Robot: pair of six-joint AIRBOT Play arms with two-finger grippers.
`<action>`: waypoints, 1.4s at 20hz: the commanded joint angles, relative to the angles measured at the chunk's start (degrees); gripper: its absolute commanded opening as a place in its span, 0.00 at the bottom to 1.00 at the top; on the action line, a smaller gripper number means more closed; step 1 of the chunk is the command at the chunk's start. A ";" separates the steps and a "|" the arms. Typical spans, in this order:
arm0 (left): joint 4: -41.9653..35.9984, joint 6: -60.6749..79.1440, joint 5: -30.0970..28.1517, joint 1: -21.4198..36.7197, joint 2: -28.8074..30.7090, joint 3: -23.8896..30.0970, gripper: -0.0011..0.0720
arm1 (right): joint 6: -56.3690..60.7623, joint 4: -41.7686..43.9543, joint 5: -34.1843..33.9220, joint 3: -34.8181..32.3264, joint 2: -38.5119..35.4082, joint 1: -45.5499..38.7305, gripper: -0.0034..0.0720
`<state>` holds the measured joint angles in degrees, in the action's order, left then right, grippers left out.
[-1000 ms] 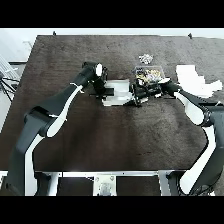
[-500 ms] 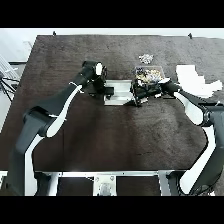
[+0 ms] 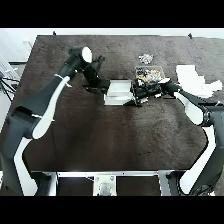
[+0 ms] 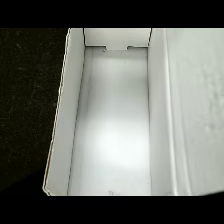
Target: Fold the box and place the chain.
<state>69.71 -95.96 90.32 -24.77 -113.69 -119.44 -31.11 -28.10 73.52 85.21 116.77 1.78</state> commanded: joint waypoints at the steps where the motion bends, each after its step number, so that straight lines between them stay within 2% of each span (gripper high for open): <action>1: -4.26 16.15 5.01 3.89 3.32 0.13 0.77 | 0.00 0.02 0.02 0.00 -0.02 0.04 0.82; 3: -13.29 36.33 0.26 7.41 3.50 0.70 0.77 | 0.00 0.02 0.02 -0.02 -0.02 0.04 0.82; 4: -16.96 47.04 -2.64 9.14 3.50 2.64 0.77 | 0.00 0.02 0.02 -0.02 -0.02 0.04 0.82; 8: -17.35 56.85 -10.25 11.28 3.17 9.27 0.77 | 0.00 0.02 0.02 -0.02 -0.02 0.04 0.82; 11: -22.32 85.77 -12.66 11.56 2.91 15.67 0.77 | 0.00 0.02 0.02 0.00 -0.02 0.04 0.82; 15: -24.63 88.21 -18.12 11.54 2.91 20.94 0.79 | 0.00 0.02 0.02 -0.02 -0.02 0.04 0.82; 16: -25.86 91.76 -19.76 11.72 2.91 22.45 1.00 | 0.00 0.02 0.02 -0.02 -0.02 0.04 0.82; 20: -36.22 107.34 -20.11 13.22 2.91 28.00 1.00 | 0.00 0.02 0.02 -0.02 -0.02 0.04 0.82; 23: -37.22 108.76 -20.63 13.20 2.64 29.92 1.00 | 0.00 0.02 0.02 -0.02 -0.02 0.04 0.82; 28: -40.26 111.51 -21.35 13.16 0.63 30.01 1.00 | 0.00 0.02 0.02 -0.02 -0.02 0.04 0.82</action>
<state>31.86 12.84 69.63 -11.73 -112.20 -89.91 -31.11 -28.10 73.54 85.21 116.77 1.78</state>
